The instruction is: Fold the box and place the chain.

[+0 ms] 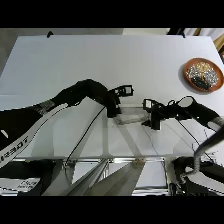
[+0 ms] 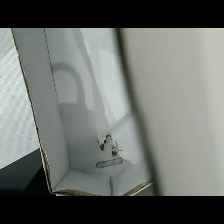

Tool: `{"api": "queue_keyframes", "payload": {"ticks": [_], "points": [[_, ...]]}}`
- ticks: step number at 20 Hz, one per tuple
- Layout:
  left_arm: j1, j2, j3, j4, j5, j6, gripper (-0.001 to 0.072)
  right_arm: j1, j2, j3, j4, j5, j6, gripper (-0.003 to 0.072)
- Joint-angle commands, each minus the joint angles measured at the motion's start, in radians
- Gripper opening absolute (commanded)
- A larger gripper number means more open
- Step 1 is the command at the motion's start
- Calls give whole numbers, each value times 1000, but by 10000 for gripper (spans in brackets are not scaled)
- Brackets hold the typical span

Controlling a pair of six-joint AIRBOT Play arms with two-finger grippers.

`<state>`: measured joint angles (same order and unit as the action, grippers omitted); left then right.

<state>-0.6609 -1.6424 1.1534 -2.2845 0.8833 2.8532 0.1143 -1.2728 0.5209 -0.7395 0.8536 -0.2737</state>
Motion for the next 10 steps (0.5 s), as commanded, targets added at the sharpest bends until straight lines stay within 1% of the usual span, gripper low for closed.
{"api": "queue_keyframes", "payload": {"ticks": [1,3,5,8,10], "points": [[1,40,0,52,11,-39,524,0,1,0,3,-1,4,292],[1,69,0,116,12,-88,540,0,1,0,3,-1,4,292],[1,101,0,198,31,-146,540,0,1,0,3,-1,4,292],[1,166,0,319,96,-256,539,0,1,0,3,-1,4,292],[1,221,0,371,156,-321,538,0,1,0,3,-1,4,292]]}}
